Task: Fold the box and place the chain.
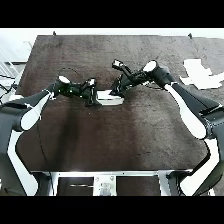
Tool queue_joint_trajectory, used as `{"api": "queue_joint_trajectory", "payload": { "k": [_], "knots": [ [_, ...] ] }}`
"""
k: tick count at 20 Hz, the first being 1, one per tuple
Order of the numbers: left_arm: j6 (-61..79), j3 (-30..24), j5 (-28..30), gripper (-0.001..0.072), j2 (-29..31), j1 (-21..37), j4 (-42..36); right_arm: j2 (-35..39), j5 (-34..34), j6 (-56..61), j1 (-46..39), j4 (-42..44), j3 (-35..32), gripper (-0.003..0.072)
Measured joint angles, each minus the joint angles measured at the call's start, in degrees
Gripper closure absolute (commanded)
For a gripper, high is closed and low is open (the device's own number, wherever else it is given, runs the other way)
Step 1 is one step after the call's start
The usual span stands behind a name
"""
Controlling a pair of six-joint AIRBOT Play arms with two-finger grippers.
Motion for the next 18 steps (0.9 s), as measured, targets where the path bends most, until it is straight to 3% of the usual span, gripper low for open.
{"api": "queue_joint_trajectory", "payload": {
  "k": [15,18],
  "knots": [
    [0.11,0.0,-0.33,0.0087,0.0,-0.07,0.07,0.09,0.02,-1.22,0.81,1.7,-4.15,0.0255],
    [0.15,0.0,-0.28,0.0086,0.0,-0.07,0.07,0.04,0.98,-2.99,-0.04,4.22,-4.98,0.0188]
  ]
}}
